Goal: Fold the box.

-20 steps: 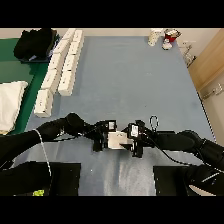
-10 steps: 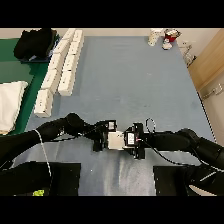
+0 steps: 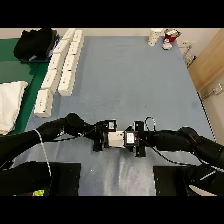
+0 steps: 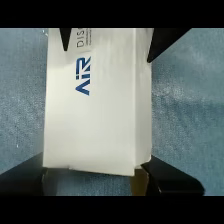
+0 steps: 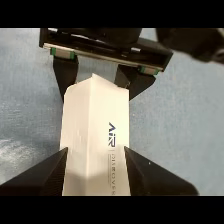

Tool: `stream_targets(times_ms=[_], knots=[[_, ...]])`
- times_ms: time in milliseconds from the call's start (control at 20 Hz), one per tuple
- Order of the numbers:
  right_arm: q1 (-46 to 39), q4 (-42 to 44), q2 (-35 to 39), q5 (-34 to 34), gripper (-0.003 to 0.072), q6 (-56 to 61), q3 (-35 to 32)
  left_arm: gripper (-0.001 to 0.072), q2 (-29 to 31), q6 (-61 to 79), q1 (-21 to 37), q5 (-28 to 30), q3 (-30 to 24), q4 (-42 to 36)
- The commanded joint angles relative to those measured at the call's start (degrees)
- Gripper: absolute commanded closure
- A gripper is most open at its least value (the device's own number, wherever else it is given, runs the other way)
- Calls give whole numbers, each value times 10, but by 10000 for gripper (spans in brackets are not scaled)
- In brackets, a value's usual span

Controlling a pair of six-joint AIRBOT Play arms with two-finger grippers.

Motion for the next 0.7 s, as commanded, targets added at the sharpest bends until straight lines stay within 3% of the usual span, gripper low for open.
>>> stream_targets(times_ms=[0,600,650], knots=[[0,-10,4,4,167,6,9,287,0,2,0,0,0,0],[0,-64,7,6,183,60,24,287,0,2,0,0,0,0],[0,-64,7,4,240,63,24,288,0,2,0,0,0,0]])
